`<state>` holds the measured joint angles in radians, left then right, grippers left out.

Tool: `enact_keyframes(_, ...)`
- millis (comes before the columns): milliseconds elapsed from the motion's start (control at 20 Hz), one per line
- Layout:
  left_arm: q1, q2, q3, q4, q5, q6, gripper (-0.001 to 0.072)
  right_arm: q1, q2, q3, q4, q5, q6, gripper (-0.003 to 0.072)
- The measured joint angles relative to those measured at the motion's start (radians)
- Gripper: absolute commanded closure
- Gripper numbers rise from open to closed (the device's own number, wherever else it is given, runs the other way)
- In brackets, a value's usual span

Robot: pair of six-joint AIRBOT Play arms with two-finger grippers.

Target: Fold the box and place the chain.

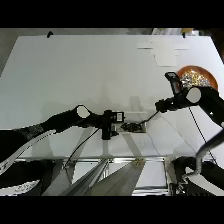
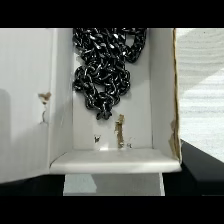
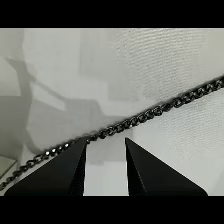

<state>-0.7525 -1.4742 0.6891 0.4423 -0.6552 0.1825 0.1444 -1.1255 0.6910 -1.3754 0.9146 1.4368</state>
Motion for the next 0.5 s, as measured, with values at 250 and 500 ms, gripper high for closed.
enact_keyframes(250,0.0,0.0,0.0,0.0,0.0,0.0,0.05,0.005,-0.053,-0.016,-0.006,-0.013,0.004,0.0414)
enact_keyframes(500,0.0,0.0,0.0,0.0,0.0,0.0,0.05,0.005,-0.081,-0.018,-0.008,-0.031,0.006,0.0457)
